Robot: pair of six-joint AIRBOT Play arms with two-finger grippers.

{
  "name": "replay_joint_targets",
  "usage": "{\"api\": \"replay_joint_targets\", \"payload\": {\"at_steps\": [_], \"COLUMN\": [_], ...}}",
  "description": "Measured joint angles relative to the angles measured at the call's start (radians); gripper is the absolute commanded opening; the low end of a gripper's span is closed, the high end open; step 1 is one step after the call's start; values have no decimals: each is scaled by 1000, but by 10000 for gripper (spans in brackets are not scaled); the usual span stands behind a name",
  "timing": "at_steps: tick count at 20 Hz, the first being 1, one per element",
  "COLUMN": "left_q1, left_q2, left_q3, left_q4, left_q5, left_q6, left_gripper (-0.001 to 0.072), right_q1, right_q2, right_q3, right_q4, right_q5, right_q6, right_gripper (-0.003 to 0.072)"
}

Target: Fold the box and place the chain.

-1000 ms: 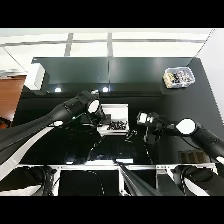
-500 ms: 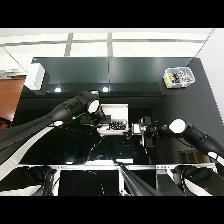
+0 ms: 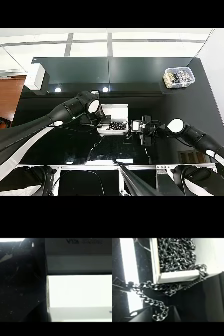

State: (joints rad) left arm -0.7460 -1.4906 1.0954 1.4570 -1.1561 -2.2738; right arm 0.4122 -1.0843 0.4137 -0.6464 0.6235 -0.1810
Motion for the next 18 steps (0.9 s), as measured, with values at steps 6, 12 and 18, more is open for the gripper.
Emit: {"api": "replay_joint_targets", "payload": {"at_steps": [6,12,18], "left_q1": [0,0,0], "left_q2": [0,0,0], "left_q3": [0,0,0], "left_q4": [0,-1,-3], "left_q5": [0,0,0], "left_q6": [0,0,0], "left_gripper": [25,25,25], "right_q1": [0,0,0], "right_q2": [-1,21,171], "right_q3": [0,10,52], "right_q4": [3,-16,-111], "right_q5": [17,26,76], "right_q6": [10,159,532], "right_gripper": [9,11,15]}}
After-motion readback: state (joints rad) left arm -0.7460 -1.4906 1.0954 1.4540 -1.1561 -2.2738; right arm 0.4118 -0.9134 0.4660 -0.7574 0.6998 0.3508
